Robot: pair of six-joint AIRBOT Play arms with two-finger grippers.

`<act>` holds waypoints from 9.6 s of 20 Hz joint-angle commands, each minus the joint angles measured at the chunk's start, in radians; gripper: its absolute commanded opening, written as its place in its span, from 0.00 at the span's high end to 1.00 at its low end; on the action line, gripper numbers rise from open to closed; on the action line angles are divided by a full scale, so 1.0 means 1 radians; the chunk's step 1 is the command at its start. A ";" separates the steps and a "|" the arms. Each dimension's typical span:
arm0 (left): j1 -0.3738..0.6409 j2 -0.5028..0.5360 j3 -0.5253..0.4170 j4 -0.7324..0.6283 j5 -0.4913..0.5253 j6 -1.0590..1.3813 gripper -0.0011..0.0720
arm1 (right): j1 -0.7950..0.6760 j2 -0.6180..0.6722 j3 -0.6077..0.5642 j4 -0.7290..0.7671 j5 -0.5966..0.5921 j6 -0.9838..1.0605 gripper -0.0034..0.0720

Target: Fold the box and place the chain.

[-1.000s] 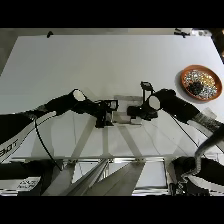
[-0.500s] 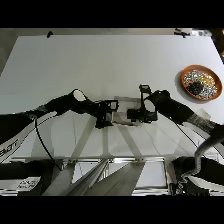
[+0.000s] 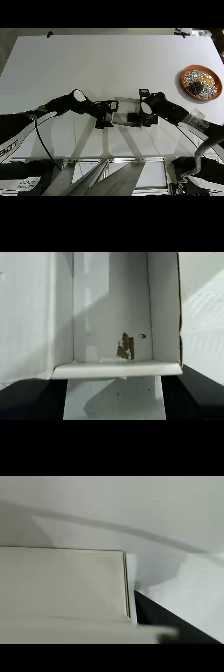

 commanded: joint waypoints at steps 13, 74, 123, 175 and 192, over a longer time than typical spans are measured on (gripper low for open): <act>0.000 0.000 0.000 0.000 0.003 0.001 0.64 | 0.001 -0.001 0.000 0.015 -0.006 0.010 0.79; 0.000 0.000 0.000 0.000 0.003 0.001 0.64 | -1.073 -0.231 0.362 -0.040 -0.100 -0.758 0.92; 0.000 0.000 0.000 0.000 0.003 0.001 0.64 | -0.616 0.799 0.336 0.657 0.296 -1.015 0.95; 0.000 0.000 0.000 0.000 0.003 0.001 0.64 | -0.124 0.319 -0.005 0.440 -0.042 -0.876 0.95; 0.000 0.000 0.000 0.000 0.003 0.001 0.64 | -0.135 0.160 -0.013 0.310 -0.133 -0.706 0.63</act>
